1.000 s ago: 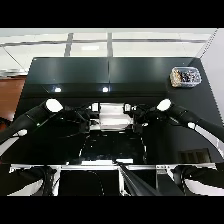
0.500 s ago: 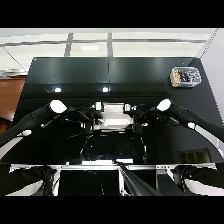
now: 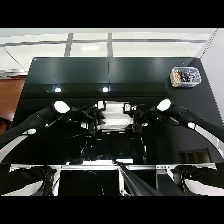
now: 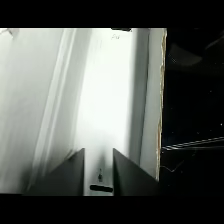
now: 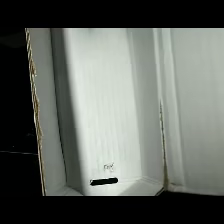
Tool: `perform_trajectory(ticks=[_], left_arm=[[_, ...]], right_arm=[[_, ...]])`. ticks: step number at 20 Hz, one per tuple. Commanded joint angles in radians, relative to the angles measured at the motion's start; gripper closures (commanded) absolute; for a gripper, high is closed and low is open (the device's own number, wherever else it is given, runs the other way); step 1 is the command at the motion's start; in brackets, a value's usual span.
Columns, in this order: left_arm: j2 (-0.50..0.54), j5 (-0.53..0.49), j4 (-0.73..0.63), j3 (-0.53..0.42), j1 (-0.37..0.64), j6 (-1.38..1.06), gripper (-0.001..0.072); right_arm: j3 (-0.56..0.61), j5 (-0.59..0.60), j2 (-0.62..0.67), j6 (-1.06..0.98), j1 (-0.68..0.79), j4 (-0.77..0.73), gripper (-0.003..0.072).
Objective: Fold the box and place the chain.
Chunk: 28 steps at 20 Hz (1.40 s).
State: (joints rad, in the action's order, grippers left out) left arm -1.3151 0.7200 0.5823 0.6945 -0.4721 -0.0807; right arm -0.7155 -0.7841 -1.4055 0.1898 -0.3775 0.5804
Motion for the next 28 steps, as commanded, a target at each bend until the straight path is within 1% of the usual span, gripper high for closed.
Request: perform_trajectory(ticks=[1, 2, 3, 4, 5, 6, 7, 9, 12, 14, 15, 17, 18, 20, 23, 25, 28], left_arm=[[-0.003, 0.007, -0.004, 0.0, -0.001, -0.002, 0.0603], [-0.002, 0.019, -0.009, 0.0, -0.001, -0.001, 0.0493], [-0.002, 0.022, -0.011, 0.0, -0.001, 0.0, 0.0339], [0.003, 0.024, -0.01, 0.001, 0.001, -0.001, 0.0424], [0.013, 0.029, 0.005, 0.003, 0.005, 0.005, 0.0525], [0.028, 0.051, 0.048, 0.015, 0.011, 0.03, 0.0663], [0.05, 0.084, 0.088, 0.032, 0.026, 0.104, 0.0685], [0.118, 0.145, 0.121, 0.039, 0.076, 0.238, 0.0685], [0.24, 0.223, 0.249, 0.039, 0.187, 0.48, 0.0685], [0.284, 0.266, 0.322, 0.032, 0.275, 0.642, 0.0684], [0.284, 0.28, 0.347, 0.023, 0.328, 0.8, 0.0684], [0.253, 0.293, 0.332, -0.028, 0.425, 1.125, 0.0683], [0.225, 0.317, 0.281, -0.058, 0.462, 1.23, 0.0683], [0.152, 0.371, 0.156, -0.106, 0.508, 1.18, 0.0683], [0.032, 0.358, 0.101, -0.119, 0.515, 1.16, 0.0684], [-0.044, 0.348, 0.043, -0.119, 0.501, 1.139, 0.0685], [-0.133, 0.339, -0.08, -0.117, 0.431, 1.029, 0.0685]], right_arm=[[0.0, 0.0, 0.0, 0.0, 0.0, 0.0, 0.0467], [0.0, -0.001, 0.0, 0.0, 0.0, 0.0, 0.0468], [0.0, 0.0, 0.0, 0.0, 0.0, 0.0, 0.0468], [0.0, -0.001, 0.0, 0.0, 0.0, 0.0, 0.0467], [0.0, 0.0, 0.0, 0.0, 0.0, 0.0, 0.0467], [0.0, 0.0, 0.0, 0.0, 0.0, 0.0, 0.0467], [0.0, -0.001, 0.0, 0.0, 0.0, 0.0, 0.0467], [0.0, -0.001, 0.0, 0.0, 0.0, 0.0, 0.0467], [0.0, -0.001, 0.0, 0.0, 0.0, 0.0, 0.0467], [0.0, -0.001, 0.0, 0.0, 0.0, 0.0, 0.0467], [0.0, -0.001, 0.0, 0.0, 0.0, 0.0, 0.0467], [0.0, 0.0, 0.0, 0.0, 0.0, 0.0, 0.0467], [0.0, 0.0, 0.0, 0.0, 0.0, 0.0, 0.0467], [0.0, -0.001, 0.0, 0.0, 0.0, 0.0, 0.0467], [0.0, 0.0, 0.0, 0.0, 0.0, 0.0, 0.0467], [0.0, 0.0, 0.0, 0.0, 0.0, 0.0, 0.0467], [0.0, -0.001, 0.0, 0.0, 0.0, 0.0, 0.0467]])
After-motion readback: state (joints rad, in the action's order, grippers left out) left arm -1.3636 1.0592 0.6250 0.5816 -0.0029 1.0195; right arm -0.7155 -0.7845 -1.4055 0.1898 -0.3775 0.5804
